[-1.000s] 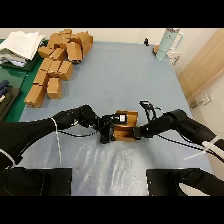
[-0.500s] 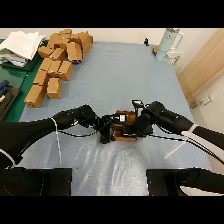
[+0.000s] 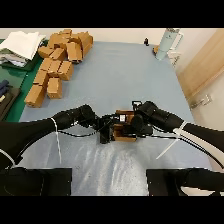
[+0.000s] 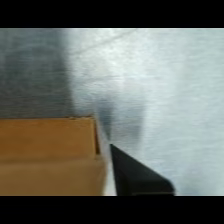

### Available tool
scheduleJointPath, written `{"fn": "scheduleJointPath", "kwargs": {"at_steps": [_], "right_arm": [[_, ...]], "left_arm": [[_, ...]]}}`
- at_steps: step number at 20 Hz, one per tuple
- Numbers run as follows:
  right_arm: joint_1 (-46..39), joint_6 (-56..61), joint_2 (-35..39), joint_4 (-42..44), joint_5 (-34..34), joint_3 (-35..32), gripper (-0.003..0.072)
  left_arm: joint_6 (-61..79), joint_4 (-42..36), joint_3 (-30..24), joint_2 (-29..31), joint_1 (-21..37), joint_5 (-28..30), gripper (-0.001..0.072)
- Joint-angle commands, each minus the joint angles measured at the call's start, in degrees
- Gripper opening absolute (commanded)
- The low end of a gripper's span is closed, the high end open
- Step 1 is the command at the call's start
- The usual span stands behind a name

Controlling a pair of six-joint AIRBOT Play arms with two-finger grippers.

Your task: Fold the box.

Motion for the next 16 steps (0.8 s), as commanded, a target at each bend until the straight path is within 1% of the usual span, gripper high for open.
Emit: {"fn": "scheduleJointPath", "kwargs": {"at_steps": [1,5,6,7,8,9,12,13,14,15,16], "right_arm": [[0.09,-0.09,0.48,1.16,0.44,0.11,0.0466],[-0.04,-0.07,2.23,0.9,0.22,0.11,0.0458],[-0.02,-0.07,2.25,0.87,0.24,0.09,0.0429],[-0.02,-0.07,2.14,0.87,0.2,0.09,0.0422],[-0.02,-0.07,2.14,0.5,0.2,0.09,0.0398],[-0.04,-0.04,2.14,-0.04,0.07,0.09,0.0398],[-0.04,0.66,2.14,-2.05,-2.32,0.09,0.0398],[-0.04,0.92,2.14,-2.51,-2.97,0.09,0.0384],[-0.02,0.92,2.14,-2.8,-3.23,0.09,0.0242],[-0.02,0.9,2.14,-2.95,-3.19,0.09,0.0144],[0.0,0.85,2.14,-2.95,-3.17,0.09,0.0028]], "left_arm": [[0.07,-0.04,0.02,-0.02,0.02,0.04,0.0511],[0.07,-0.04,0.02,-0.02,0.02,0.04,0.0511],[0.09,-0.04,0.02,-0.02,0.02,0.04,0.051],[0.07,-0.04,0.02,-0.02,0.02,0.04,0.0511],[0.07,-0.04,0.02,-0.02,0.02,0.02,0.0511],[0.09,-0.04,0.02,-0.02,0.02,0.04,0.051],[0.09,-0.04,0.02,-0.02,0.02,0.04,0.0511],[0.09,-0.04,0.02,-0.02,0.02,0.04,0.0511],[0.07,-0.04,0.02,-0.02,0.02,0.04,0.0511],[0.07,-0.04,0.02,-0.02,0.02,0.04,0.051],[0.07,-0.04,0.02,-0.02,0.02,0.04,0.0511]]}}
